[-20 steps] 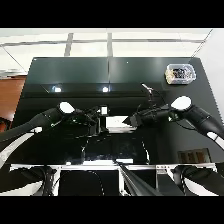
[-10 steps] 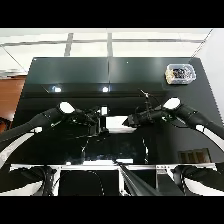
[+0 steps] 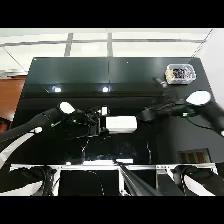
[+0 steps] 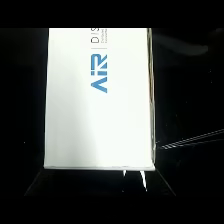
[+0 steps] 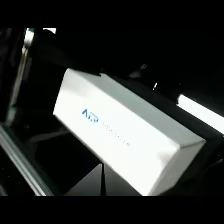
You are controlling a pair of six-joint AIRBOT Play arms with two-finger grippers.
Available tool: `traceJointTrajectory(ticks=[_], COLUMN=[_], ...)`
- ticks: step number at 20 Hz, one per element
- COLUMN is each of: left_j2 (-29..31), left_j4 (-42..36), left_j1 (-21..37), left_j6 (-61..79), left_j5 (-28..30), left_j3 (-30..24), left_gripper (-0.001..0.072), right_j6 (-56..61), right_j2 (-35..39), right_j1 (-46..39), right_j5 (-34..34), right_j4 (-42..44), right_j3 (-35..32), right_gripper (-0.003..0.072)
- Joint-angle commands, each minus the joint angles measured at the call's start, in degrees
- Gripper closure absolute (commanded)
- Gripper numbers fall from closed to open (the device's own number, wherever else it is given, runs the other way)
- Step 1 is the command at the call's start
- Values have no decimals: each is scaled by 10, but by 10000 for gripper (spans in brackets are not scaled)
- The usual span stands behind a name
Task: Fold the box and place the chain.
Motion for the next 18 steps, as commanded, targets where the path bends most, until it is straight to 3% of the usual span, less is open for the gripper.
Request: traceJointTrajectory(ticks=[1, 3, 7, 9, 14, 18], left_j2=[13, 33, 70, 67, -46, -117], left_j4=[22, 76, 109, 108, 111, 113], left_j1=[1, 0, 0, -16, -85, -100], left_j6=[-53, -106, -196, -245, -311, -342], left_j5=[-1, -18, -109, -114, -111, -112], left_j3=[9, 28, 102, 145, 249, 282], left_gripper=[195, -11, -11, -8, -5, -5], right_j6=[22, 49, 56, 56, 56, 56], right_j2=[85, 111, 126, 126, 126, 126], right_j1=[-97, -144, -191, -191, -191, -191], right_j5=[104, 150, 153, 129, 97, 98], right_j4=[-111, -183, -203, -198, -187, -189], right_j3=[6, 5, 5, 5, 5, 5], right_gripper=[671, 671, 671, 671, 671, 671])
